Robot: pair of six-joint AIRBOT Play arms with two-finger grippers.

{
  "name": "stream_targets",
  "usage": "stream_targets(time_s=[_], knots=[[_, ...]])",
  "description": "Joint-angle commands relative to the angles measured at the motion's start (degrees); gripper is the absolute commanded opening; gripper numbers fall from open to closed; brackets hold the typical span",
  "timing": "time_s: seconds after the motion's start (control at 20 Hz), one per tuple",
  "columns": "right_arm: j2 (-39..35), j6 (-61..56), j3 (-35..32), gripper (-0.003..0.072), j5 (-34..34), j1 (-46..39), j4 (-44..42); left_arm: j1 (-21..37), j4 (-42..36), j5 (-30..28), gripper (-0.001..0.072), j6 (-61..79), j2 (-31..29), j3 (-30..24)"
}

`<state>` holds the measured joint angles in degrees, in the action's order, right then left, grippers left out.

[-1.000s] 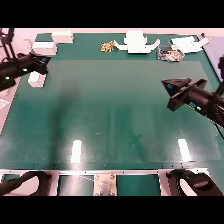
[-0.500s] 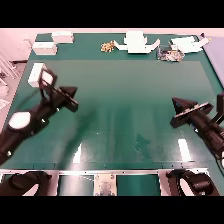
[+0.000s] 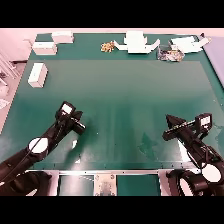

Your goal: Fold the box and place the chain.

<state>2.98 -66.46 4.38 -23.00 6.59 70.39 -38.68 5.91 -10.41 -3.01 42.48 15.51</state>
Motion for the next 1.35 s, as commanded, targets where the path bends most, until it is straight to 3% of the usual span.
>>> stream_targets(time_s=[0.0,0.35,0.5,1.3], knots=[[-0.55,-0.44,-1.38,0.0002,0.7,-0.02,0.37,-1.16,0.26,-2.12,0.0019,-1.64,-0.09,-1.11],[-0.55,-0.5,-1.38,0.0002,0.7,0.04,0.13,-1.16,0.28,-2.01,0.0019,-1.49,-0.09,-1.11],[-0.52,-1.05,-1.4,0.0003,0.68,0.07,-4.13,-1.16,0.28,-2.01,0.0019,-1.49,-0.09,-1.11],[-0.55,-1.05,-1.4,0.0002,0.7,0.07,-4.17,-1.16,0.28,-2.01,0.0019,-1.49,-0.09,-1.11]])
